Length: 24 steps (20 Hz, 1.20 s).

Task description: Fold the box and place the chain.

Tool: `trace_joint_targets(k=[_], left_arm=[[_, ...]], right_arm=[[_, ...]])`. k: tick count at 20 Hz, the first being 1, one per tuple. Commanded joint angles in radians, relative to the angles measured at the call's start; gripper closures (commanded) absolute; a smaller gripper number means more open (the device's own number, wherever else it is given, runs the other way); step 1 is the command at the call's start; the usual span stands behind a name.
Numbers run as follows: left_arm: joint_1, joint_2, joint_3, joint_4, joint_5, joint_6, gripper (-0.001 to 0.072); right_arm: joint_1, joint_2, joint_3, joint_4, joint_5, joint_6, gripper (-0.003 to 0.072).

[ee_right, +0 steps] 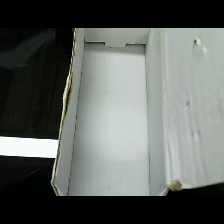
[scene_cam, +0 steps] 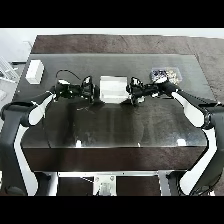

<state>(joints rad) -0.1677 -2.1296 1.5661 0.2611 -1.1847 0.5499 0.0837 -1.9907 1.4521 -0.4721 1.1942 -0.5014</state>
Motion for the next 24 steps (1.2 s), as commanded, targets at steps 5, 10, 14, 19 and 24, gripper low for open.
trace_joint_targets(k=[5, 10, 14, 19, 24], left_arm=[[0.0, 0.0, 0.0, -0.004, 0.006, 0.0, 0.0226], [0.0, 0.0, 0.0, -0.004, 0.006, 0.0, 0.0226], [0.0, 0.0, 0.0, -0.004, 0.006, 0.001, 0.0226], [0.0, 0.0, 0.0, -0.004, 0.006, 0.0, 0.0226], [0.0, 0.0, 0.0, -0.004, 0.006, 0.0, 0.0226]], right_arm=[[0.0, -0.001, 0.0, 0.0, 0.0, 0.0, 0.0099], [-0.005, -0.001, -0.002, -0.053, 0.0, -0.015, 0.01], [-0.004, -0.001, -0.002, -0.053, 0.0, -0.015, 0.01], [-0.004, -0.001, -0.002, -0.053, 0.0, -0.015, 0.01], [-0.004, -0.001, -0.002, -0.053, 0.001, -0.015, 0.01]])
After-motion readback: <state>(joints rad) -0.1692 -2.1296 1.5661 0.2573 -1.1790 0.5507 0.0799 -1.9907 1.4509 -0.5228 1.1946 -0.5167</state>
